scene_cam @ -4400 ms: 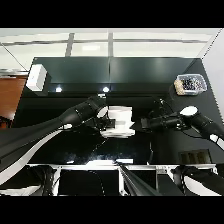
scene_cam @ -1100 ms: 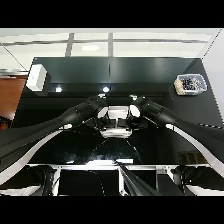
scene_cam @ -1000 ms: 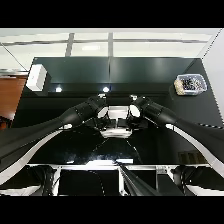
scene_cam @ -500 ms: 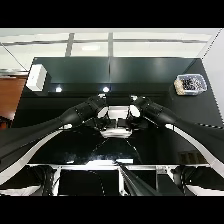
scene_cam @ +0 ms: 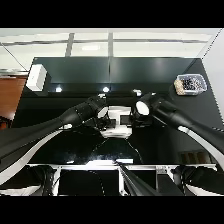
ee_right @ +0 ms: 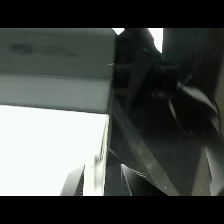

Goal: Fold the box and place the chain.

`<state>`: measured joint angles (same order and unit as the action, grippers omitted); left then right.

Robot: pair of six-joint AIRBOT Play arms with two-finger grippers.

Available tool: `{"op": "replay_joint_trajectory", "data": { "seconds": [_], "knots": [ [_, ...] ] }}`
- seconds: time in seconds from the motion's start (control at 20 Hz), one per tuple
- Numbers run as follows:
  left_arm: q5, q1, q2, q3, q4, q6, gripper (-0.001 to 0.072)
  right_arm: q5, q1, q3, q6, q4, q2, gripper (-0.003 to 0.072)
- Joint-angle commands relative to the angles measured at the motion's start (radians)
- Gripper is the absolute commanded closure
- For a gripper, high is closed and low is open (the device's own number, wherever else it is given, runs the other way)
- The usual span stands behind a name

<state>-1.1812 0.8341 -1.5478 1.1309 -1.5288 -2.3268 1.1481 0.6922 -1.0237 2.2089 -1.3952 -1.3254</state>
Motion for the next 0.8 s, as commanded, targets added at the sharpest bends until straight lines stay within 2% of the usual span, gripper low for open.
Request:
{"op": "replay_joint_trajectory", "data": {
  "seconds": [0.0, 0.1, 0.15, 0.25, 0.35, 0.45, 0.55, 0.6, 0.65, 0.75],
  "knots": [
    [-0.002, -0.001, -0.001, 0.0, -0.001, 0.0, 0.0683, 0.01, -0.039, 0.0, -0.068, -0.013, 0.145, 0.0403],
    [-0.002, -0.001, -0.001, 0.0, -0.001, 0.001, 0.0682, 0.034, -0.087, 0.0, -0.101, -0.055, 0.242, 0.0403],
    [-0.002, -0.001, -0.001, 0.0, -0.001, 0.0, 0.0682, 0.05, -0.117, 0.0, -0.101, -0.124, 0.29, 0.0403],
    [-0.002, -0.001, -0.001, 0.0, 0.0, 0.0, 0.0682, 0.097, -0.19, 0.001, -0.101, -0.35, 0.349, 0.0404],
    [-0.002, -0.001, -0.001, 0.0, -0.001, 0.0, 0.0682, 0.112, -0.29, 0.007, -0.103, -0.59, 0.355, 0.0405],
    [-0.001, -0.001, -0.001, 0.0, -0.001, 0.0, 0.0683, -0.011, -0.432, 0.042, -0.105, -0.696, 0.352, 0.0405],
    [-0.001, -0.001, -0.001, 0.0, -0.001, 0.0, 0.0683, -0.221, -0.598, 0.082, -0.055, -0.723, 0.336, 0.0385],
    [-0.001, -0.001, -0.001, 0.0, -0.001, 0.0, 0.0683, -0.331, -0.686, 0.1, 0.034, -0.708, 0.318, 0.007],
    [-0.001, -0.001, -0.001, 0.0, -0.003, 0.0, 0.0682, -0.4, -0.758, 0.102, 0.07, -0.66, 0.286, -0.0034],
    [-0.001, -0.001, -0.001, 0.0, -0.005, 0.001, 0.0683, -0.501, -0.874, 0.087, 0.033, -0.488, 0.201, -0.0034]
  ]
}}
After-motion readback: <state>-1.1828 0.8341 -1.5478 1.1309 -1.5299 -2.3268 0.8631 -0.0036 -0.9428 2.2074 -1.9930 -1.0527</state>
